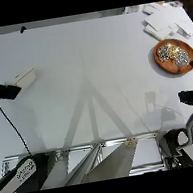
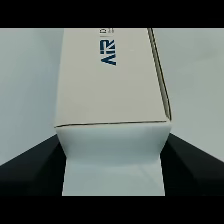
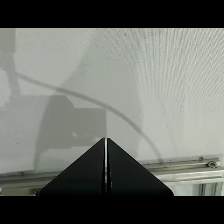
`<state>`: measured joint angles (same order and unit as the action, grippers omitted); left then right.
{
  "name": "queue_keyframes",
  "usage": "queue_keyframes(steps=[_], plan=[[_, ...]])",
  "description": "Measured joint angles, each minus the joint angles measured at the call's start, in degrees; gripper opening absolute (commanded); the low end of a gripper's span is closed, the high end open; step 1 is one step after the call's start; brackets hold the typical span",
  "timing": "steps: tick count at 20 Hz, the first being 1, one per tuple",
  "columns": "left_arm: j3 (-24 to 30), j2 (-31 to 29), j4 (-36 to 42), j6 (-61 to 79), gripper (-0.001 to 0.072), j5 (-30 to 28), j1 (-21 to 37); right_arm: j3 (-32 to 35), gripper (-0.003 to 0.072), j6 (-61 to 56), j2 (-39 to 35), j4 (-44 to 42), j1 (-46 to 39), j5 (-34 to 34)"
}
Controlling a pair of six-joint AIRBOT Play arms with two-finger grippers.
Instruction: Fold the box and place the chain.
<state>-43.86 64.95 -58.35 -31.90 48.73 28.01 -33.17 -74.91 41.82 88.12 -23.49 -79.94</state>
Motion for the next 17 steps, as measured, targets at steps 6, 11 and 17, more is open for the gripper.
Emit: queue_keyframes(steps=[6, 11, 17], plan=[[5.5, 0.3, -11.9, -8.7, 0.0720, -0.3, 3.0, 0.0, 0.0018, 0.0, 0.0, 0.0, 0.0, 0.0], [6.6, -1.4, -15.9, -14.7, 0.0717, 2.7, 3.3, 0.0, 0.0018, 0.0, 0.0, 0.0, 0.0, 0.0], [6.9, -9.1, -16.8, -16.8, 0.0709, 3.6, 2.6, 0.0, 0.0018, 0.0, 0.0, 0.0, 0.0, 0.0]])
